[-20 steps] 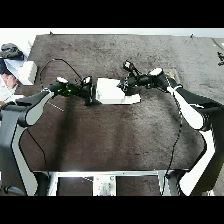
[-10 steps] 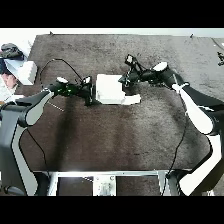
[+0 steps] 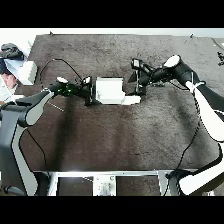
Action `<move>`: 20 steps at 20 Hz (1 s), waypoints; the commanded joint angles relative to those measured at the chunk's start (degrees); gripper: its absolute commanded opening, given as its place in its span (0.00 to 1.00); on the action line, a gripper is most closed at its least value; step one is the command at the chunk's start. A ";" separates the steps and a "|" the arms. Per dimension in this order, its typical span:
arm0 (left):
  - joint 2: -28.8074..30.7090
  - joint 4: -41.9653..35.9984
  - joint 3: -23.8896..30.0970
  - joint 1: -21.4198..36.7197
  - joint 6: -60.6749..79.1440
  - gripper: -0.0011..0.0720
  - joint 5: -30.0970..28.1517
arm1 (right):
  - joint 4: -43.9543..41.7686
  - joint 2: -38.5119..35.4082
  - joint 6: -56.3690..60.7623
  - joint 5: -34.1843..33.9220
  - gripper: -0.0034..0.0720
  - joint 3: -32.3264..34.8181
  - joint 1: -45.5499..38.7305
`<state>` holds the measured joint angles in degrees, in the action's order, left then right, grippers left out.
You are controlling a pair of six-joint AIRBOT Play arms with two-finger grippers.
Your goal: Fold the box and place the chain.
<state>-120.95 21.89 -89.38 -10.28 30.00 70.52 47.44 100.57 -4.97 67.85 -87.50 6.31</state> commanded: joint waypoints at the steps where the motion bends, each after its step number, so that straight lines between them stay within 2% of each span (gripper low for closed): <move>1: -0.02 -0.02 -0.02 -0.02 0.04 0.66 -0.02 | 3.78 -0.31 -3.37 -3.26 0.98 3.63 0.24; 8: -0.02 -0.02 -0.02 -0.02 0.04 0.66 -0.04 | 3.74 1.86 -5.51 -8.90 0.98 5.62 4.83; 12: -0.02 -0.02 -0.02 -0.02 0.04 0.66 -0.04 | 1.57 2.54 -5.49 -9.03 0.98 5.62 4.87; 13: 0.00 -0.02 -0.02 -0.02 0.04 0.66 -0.04 | 0.70 2.56 -5.46 -9.51 0.88 5.62 4.87; 14: -0.02 -0.02 -0.02 -0.02 0.04 0.66 -0.04 | 0.24 2.60 -5.42 -9.86 0.61 5.62 4.87; 15: -0.02 -0.02 -0.02 -0.02 0.04 0.66 -0.04 | -0.39 2.67 -5.31 -10.12 0.50 5.62 4.87; 18: -0.02 -0.02 -0.02 -0.02 0.04 0.66 -0.02 | -1.99 2.80 -5.31 -9.99 0.49 5.62 4.87; 19: -0.02 -0.02 -0.02 -0.02 0.04 0.66 -0.04 | -3.04 2.80 -5.33 -9.68 0.34 5.62 4.92; 20: -0.02 -0.02 -0.02 -0.02 0.04 0.66 -0.04 | -4.13 2.80 -5.33 -9.64 0.25 5.62 4.96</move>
<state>-120.95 21.87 -89.38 -10.28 30.02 70.50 46.15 103.31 -10.35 58.02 -81.91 11.16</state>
